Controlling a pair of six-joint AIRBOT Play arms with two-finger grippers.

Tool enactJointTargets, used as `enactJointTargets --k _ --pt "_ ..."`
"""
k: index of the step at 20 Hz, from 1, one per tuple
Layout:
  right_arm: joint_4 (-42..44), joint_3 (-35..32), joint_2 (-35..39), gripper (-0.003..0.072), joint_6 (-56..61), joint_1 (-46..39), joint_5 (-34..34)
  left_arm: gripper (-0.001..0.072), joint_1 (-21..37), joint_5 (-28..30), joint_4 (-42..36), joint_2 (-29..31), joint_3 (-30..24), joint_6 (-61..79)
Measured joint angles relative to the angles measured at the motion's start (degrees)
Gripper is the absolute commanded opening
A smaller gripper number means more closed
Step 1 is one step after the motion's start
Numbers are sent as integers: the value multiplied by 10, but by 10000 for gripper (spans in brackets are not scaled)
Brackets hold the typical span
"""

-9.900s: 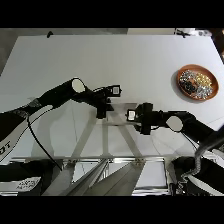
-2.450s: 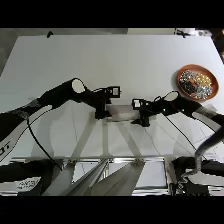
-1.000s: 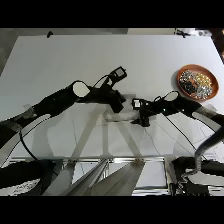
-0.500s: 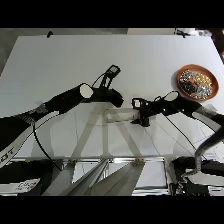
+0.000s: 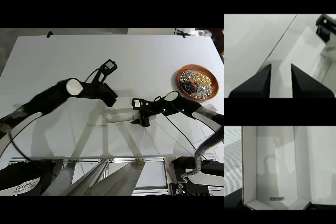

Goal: Fold the box and place the chain.

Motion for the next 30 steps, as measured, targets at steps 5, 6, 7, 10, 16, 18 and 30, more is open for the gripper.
enactJointTargets --k 5,6,7,10,16,18,30 --pt "0 0 0 534 0 0 0 272 50 -200 93 78 0 118" --pt "0 0 0 534 0 0 0 272 56 -234 101 81 0 153" --pt "0 0 0 534 0 0 0 274 60 -264 106 80 0 186" --pt "0 0 0 534 1 0 0 286 69 -307 92 57 -1 259" --pt "0 0 0 534 1 0 0 493 74 -261 19 16 -79 432" --pt "0 0 0 534 1 0 0 483 74 -221 -12 12 -114 488" --pt "0 0 0 534 2 0 0 331 67 -90 -113 8 -174 586"
